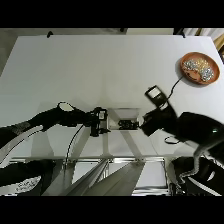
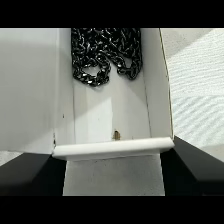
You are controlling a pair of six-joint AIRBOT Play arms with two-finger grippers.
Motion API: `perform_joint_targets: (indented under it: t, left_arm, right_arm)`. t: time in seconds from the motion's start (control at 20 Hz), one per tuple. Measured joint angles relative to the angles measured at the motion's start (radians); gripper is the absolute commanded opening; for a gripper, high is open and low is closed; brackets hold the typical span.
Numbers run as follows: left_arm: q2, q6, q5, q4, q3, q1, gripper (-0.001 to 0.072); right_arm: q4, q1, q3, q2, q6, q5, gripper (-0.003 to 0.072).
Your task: Fold the box and place the chain.
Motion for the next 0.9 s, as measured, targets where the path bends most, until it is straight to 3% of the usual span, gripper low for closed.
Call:
perform_joint_targets:
  t: [0.1, 0.15, 0.25, 0.45, 0.55, 0.65, 0.9]
  left_arm:
    - [0.000, 0.000, 0.000, 0.000, 0.000, 0.000, 0.0212]
    - [0.000, 0.000, 0.000, 0.000, 0.000, 0.000, 0.0212]
    - [0.000, 0.000, 0.000, 0.000, 0.000, 0.000, 0.0212]
    - [0.000, 0.000, 0.000, 0.000, 0.000, 0.000, 0.0212]
    - [0.000, 0.000, 0.000, 0.000, 0.000, 0.000, 0.0212]
    - [0.000, 0.000, 0.000, 0.000, 0.000, 0.000, 0.0212]
    - [0.000, 0.000, 0.000, 0.000, 0.000, 0.000, 0.0212]
  right_arm:
    - [0.022, -0.143, 0.033, 0.018, -0.077, 0.064, 0.0164]
    - [0.040, -0.222, 0.043, 0.013, -0.117, 0.086, 0.0206]
    - [0.079, -0.366, 0.056, -0.029, -0.193, 0.114, 0.0413]
    - [0.202, -0.528, 0.072, -0.207, -0.317, 0.100, 0.0377]
    - [0.225, -0.558, 0.092, -0.320, -0.340, 0.100, 0.0369]
    - [0.241, -0.573, 0.119, -0.421, -0.341, 0.106, 0.0294]
    - [0.248, -0.587, 0.169, -0.557, -0.316, 0.068, 0.0293]
